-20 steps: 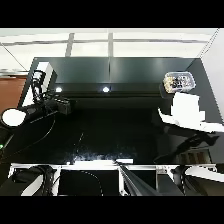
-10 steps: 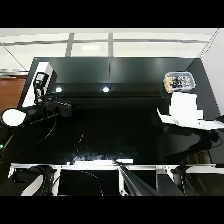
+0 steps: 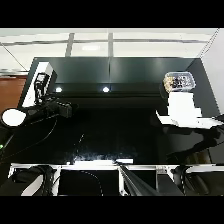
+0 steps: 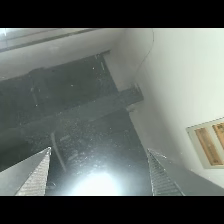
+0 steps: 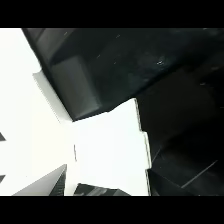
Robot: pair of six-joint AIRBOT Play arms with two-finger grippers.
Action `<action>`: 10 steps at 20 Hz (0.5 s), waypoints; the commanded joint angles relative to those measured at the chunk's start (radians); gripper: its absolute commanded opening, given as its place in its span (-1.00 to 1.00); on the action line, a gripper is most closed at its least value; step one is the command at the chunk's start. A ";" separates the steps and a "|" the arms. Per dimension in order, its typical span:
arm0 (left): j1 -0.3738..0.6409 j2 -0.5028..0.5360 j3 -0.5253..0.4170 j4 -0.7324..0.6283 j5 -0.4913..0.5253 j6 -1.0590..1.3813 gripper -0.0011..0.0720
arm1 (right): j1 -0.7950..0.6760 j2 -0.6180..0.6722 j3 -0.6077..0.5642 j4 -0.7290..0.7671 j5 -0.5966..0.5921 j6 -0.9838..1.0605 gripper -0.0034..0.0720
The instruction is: Fold the box and place the chain.
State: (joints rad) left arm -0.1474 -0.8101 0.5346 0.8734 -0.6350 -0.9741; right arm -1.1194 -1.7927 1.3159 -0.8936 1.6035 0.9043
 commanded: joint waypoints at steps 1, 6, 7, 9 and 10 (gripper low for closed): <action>-0.001 -0.001 0.000 0.000 0.000 0.000 0.97 | 0.000 -0.034 0.018 0.007 0.029 -0.037 0.45; -0.001 -0.001 0.000 0.000 -0.002 0.000 0.97 | 0.000 -0.071 0.094 0.026 0.014 -0.045 0.45; -0.001 -0.001 0.000 0.000 -0.002 0.000 0.97 | 0.000 -0.080 0.104 0.031 0.011 -0.045 0.45; -0.001 -0.001 0.000 0.000 -0.002 0.000 0.97 | 0.000 -0.106 0.126 0.056 0.027 -0.045 0.45; -0.001 -0.001 0.000 0.000 -0.001 0.000 0.97 | 0.000 -0.119 0.134 0.084 0.043 -0.047 0.45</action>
State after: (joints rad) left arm -0.1474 -0.8101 0.5346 0.8730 -0.6365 -0.9745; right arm -1.1194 -1.8805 1.4208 -0.8558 1.6234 0.8623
